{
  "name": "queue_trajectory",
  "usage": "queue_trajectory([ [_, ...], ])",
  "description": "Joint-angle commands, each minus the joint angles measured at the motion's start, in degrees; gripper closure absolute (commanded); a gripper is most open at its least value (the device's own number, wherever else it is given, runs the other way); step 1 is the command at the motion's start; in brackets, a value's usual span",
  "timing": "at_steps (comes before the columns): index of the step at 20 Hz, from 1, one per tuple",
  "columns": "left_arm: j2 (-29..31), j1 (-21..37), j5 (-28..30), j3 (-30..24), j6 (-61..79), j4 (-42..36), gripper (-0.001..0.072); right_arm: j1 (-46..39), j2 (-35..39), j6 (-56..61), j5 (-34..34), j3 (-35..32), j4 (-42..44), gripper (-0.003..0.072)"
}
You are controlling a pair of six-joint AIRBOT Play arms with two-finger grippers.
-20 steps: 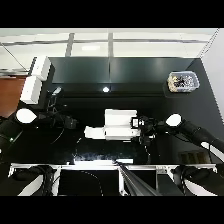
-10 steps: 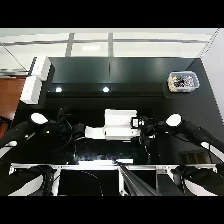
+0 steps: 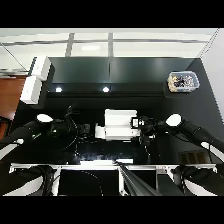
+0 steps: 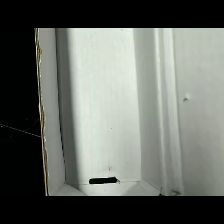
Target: Fold the box and place the chain.
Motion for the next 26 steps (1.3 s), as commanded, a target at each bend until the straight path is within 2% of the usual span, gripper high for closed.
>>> queue_trajectory([
  [1,-0.1,-0.1,-0.5,0.8,4.3,-3.4,0.0230,0.0,0.0,0.0,0.0,0.0,0.0,0.0442],
  [2,-0.1,-0.1,-0.4,1.3,4.3,-3.4,0.0004,0.0,0.0,0.0,0.0,0.0,0.0,0.0441],
  [3,-0.1,-0.1,-0.6,1.9,4.3,-3.4,0.0001,0.0,0.0,0.0,0.0,0.0,0.0,0.0441],
  [7,-0.1,-0.8,-2.7,4.1,4.3,-2.8,0.0003,0.0,0.0,0.0,0.0,0.0,0.0,0.0442],
  [9,-0.1,-2.7,-2.8,5.9,2.8,0.1,0.0007,0.0,0.0,0.0,0.0,0.0,0.0,0.0442],
  [12,-0.1,-6.9,-1.6,9.9,-5.4,7.3,0.0012,0.0,0.0,0.0,0.0,0.0,0.0,0.0441],
  [16,-0.1,-13.9,0.3,16.7,-24.1,19.8,0.0026,0.0,0.0,0.0,0.0,0.0,0.0,0.0441],
  [19,-0.1,-17.4,-0.8,21.0,-37.4,29.6,0.0034,0.0,0.0,0.0,0.0,0.0,0.0,0.0442],
  [21,-0.1,-18.8,-1.8,22.6,-40.2,31.6,0.0153,0.0,0.0,0.0,0.0,0.0,0.0,0.0441],
  [26,-0.1,-21.6,-1.1,23.2,-47.0,35.5,0.0163,0.0,0.0,0.0,0.0,0.0,0.0,0.0441],
])
